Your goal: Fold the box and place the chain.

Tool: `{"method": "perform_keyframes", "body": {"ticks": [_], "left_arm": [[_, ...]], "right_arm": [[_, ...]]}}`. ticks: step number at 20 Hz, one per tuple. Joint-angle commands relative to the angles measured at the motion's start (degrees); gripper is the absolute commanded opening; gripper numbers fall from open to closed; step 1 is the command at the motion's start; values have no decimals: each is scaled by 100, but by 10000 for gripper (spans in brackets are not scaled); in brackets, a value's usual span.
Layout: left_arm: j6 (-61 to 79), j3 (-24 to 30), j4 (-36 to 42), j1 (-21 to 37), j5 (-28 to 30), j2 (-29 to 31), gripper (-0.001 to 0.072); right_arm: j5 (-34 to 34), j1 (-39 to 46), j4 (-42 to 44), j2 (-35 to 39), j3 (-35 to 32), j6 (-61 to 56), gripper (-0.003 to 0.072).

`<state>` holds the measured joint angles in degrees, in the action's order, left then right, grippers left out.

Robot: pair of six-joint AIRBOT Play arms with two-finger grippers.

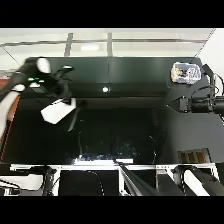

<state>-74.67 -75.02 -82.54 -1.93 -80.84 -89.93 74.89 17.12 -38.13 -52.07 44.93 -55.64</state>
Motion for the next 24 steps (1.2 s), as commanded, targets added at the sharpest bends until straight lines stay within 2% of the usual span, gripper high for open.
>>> {"method": "perform_keyframes", "body": {"ticks": [1,4,7,11,13,19,24], "left_arm": [[-553,306,-120,1458,-264,341,354],[-424,302,-109,2328,667,673,354],[354,273,219,2874,1346,581,354],[1543,-197,774,2892,2055,2,354],[1843,-442,778,2776,2396,-295,354],[2022,-1316,525,2734,2411,-1062,354],[2028,-1414,680,2645,2557,-1182,353]], "right_arm": [[-52,-2,11,2,4,-4,31],[-79,-2,13,2,4,-11,31],[-109,-2,15,2,4,-96,31],[-280,-2,20,2,4,-192,31],[-415,-4,22,2,4,-299,31],[-466,-4,61,2,4,-321,31],[-492,-7,94,2,4,-356,31]]}}
